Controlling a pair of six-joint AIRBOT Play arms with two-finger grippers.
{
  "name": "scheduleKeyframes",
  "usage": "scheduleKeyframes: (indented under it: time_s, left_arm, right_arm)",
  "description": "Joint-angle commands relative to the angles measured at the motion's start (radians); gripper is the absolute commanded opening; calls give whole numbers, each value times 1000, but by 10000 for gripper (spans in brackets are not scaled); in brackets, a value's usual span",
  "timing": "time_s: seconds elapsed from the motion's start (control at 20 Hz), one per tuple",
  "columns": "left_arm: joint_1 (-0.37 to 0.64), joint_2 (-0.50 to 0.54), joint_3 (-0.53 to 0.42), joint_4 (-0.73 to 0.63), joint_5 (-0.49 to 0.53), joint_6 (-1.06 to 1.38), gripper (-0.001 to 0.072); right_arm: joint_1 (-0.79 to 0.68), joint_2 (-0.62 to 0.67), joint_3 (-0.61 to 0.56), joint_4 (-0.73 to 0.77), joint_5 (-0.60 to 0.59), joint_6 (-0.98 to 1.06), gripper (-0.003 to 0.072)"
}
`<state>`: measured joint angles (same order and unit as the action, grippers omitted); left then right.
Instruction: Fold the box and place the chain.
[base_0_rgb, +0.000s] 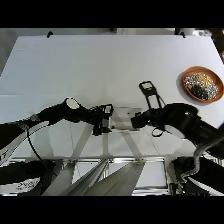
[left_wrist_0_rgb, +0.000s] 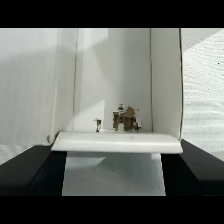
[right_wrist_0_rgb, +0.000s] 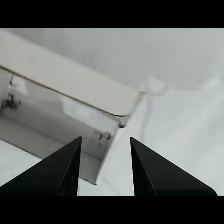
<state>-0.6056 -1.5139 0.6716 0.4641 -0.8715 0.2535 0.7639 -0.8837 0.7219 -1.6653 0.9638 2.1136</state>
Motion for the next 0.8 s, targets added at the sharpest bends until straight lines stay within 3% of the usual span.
scheduleKeyframes:
  time_s: [0.0, 0.15, 0.35, 0.55, 0.75]
  left_arm:
    - [-1, 1, -1, 0, -1, 0, 391]
    - [-1, 1, 0, 0, 0, 0, 391]
    - [-1, 1, -1, 0, 0, 0, 391]
    - [-1, 1, -1, 0, 0, 0, 391]
    - [-1, 1, -1, 0, 0, 0, 391]
  right_arm:
    - [-120, 144, 0, -13, 15, -31, 344]
    - [-323, 234, 0, -15, 22, -147, 343]
    - [-651, 212, 34, 60, 3, -377, 342]
    - [-942, 27, 129, 126, -23, -574, 342]
    - [-1130, -225, 248, 126, -44, -602, 342]
